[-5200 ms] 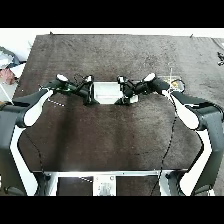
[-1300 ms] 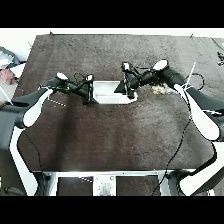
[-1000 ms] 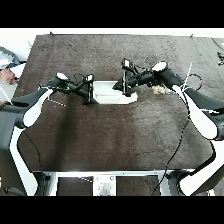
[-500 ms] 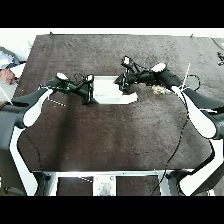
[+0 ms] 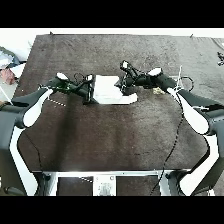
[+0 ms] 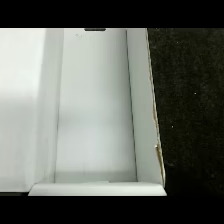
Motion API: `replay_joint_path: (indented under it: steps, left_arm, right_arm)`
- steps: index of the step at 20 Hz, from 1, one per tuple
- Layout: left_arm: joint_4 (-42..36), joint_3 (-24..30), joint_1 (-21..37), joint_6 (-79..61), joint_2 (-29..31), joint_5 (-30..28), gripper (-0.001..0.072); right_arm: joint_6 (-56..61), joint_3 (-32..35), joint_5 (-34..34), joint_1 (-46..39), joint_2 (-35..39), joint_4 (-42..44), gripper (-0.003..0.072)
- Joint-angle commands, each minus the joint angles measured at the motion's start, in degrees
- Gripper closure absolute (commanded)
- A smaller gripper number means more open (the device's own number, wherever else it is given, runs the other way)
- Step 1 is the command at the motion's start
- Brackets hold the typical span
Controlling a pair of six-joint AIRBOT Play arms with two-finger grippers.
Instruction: Fold the box and place the chain.
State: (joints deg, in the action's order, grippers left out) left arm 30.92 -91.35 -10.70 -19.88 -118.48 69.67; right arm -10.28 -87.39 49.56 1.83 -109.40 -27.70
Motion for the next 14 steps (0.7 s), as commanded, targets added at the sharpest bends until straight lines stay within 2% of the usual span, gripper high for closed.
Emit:
replay_joint_path:
  steps: [1, 7, 11, 14]
  left_arm:
    - [-0.1, -0.1, 0.0, 0.0, 0.0, 0.0, 0.0245]
    - [-0.1, -0.1, 0.0, 0.0, 0.0, -0.1, 0.0245]
    - [-0.1, 0.0, 0.0, 0.0, 0.0, -0.1, 0.0245]
    - [-0.1, -0.1, 0.0, 0.0, 0.0, -0.1, 0.0245]
  right_arm:
    - [0.0, 0.0, 0.1, 0.0, -0.7, -0.4, 0.0696]
    - [0.0, 0.0, 0.1, 0.0, -0.7, -0.6, 0.0696]
    - [0.0, 0.0, 0.2, 0.0, 3.2, -1.1, 0.0696]
    - [0.2, 0.0, 2.9, 0.0, 7.7, -8.3, 0.0697]
